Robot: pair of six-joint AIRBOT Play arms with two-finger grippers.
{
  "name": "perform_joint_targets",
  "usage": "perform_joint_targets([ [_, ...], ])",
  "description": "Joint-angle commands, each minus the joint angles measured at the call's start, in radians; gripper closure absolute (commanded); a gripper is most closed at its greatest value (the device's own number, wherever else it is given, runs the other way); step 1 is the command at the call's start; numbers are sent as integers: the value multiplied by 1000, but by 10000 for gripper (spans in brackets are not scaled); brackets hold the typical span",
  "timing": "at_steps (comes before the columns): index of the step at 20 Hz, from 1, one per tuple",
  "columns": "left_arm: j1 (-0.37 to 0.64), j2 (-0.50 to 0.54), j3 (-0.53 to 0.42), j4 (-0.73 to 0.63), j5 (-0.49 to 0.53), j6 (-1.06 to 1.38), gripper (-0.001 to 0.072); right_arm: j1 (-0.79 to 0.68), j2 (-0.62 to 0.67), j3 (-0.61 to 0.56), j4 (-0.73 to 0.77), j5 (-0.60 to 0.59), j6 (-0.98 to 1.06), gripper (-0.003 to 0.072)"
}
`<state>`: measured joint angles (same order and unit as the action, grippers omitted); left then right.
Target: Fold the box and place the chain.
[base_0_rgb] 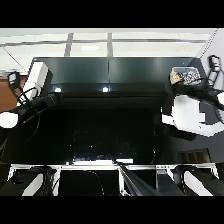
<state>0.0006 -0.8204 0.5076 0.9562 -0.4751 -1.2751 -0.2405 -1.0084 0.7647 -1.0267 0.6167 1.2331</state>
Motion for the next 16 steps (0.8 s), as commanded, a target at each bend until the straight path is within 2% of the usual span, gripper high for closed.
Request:
perform_joint_targets([
  [1,0,-70,70,84,-248,5,0,-299,-60,71,-373,201,219,-16],
  [3,0,-71,113,257,-360,-140,1,-528,-107,129,-459,352,210,-12],
  [5,0,-71,141,426,-436,-322,2,-708,-156,160,-443,478,144,-12],
  [7,0,-72,143,433,-450,-349,2,-789,-215,161,-431,563,29,-12],
  [9,0,-74,143,385,-442,-349,2,-796,-277,161,-348,623,-132,-11],
  [11,0,-74,143,363,-435,-349,2,-767,-309,165,-256,615,-229,-10],
  [12,0,-74,143,363,-432,-349,2,-745,-316,167,-254,594,-254,38],
  [13,0,-74,143,362,-430,-349,3,-720,-316,172,-257,563,-274,119],
  [15,0,-74,143,362,-420,-349,2,-675,-318,192,-257,527,-304,119],
  [16,0,-74,143,362,-420,-349,3,-660,-322,202,-256,524,-310,174],
])
